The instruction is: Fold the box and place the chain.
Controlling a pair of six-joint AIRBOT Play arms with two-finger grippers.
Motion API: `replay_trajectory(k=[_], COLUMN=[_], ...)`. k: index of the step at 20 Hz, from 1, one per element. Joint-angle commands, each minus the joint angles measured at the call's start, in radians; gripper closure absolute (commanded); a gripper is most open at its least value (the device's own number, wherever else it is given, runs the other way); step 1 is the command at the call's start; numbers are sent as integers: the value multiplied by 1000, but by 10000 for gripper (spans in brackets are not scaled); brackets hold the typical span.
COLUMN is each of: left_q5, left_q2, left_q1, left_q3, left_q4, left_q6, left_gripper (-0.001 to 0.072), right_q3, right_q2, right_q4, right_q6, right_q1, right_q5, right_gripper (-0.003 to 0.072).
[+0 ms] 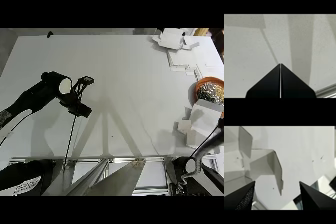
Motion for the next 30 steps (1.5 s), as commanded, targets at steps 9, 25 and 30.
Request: replay_trajectory(k=[9, 25, 30], left_q5=[0, 0, 78], left_q2=[0, 0, -1], left_q1=[0, 0, 0], left_q3=[0, 0, 0], left_q4=[0, 0, -20], left_q6=[0, 0, 1], left_gripper=[699, 699, 699], right_q3=[1, -168, -215], right_q2=[-214, 300, 377], right_q4=[35, 636, 693], right_q6=[-80, -97, -6], right_q1=[-186, 588, 817], right_q5=[-82, 30, -89], right_gripper=[476, 668, 668])
